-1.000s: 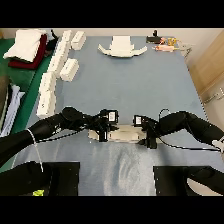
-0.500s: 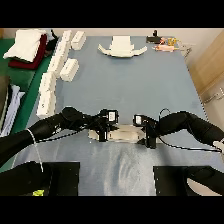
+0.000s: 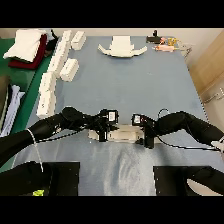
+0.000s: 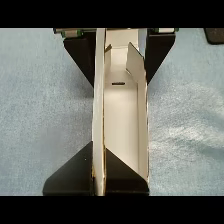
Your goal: Fold the box.
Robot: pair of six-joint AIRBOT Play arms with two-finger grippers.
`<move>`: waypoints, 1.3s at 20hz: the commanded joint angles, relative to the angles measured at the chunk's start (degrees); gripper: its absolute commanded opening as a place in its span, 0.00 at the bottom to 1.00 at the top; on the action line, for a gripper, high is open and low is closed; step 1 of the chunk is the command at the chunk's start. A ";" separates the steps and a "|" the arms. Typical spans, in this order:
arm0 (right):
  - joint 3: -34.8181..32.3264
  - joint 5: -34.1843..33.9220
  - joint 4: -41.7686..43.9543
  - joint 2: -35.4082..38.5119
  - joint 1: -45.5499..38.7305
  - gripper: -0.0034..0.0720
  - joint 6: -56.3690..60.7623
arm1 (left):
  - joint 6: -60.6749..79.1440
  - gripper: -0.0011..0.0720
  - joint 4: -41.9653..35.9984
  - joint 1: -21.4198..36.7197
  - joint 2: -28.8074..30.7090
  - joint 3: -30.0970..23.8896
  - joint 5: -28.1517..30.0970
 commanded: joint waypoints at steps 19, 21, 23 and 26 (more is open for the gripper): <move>-0.70 -0.70 -0.02 1.99 -1.81 0.92 0.55 | 0.02 0.03 0.02 -0.02 -0.02 -0.02 -0.02; -1.40 -0.48 0.83 1.53 -1.81 0.92 0.55 | 0.00 0.03 0.02 -0.02 -0.02 -0.04 -0.02; -2.08 -0.22 1.18 1.31 -1.81 0.91 0.55 | 0.02 0.03 0.02 -0.02 -0.02 -0.02 -0.02; -2.36 0.42 2.56 1.16 -1.57 0.90 0.55 | 0.02 0.03 0.02 -0.02 -0.02 -0.02 0.00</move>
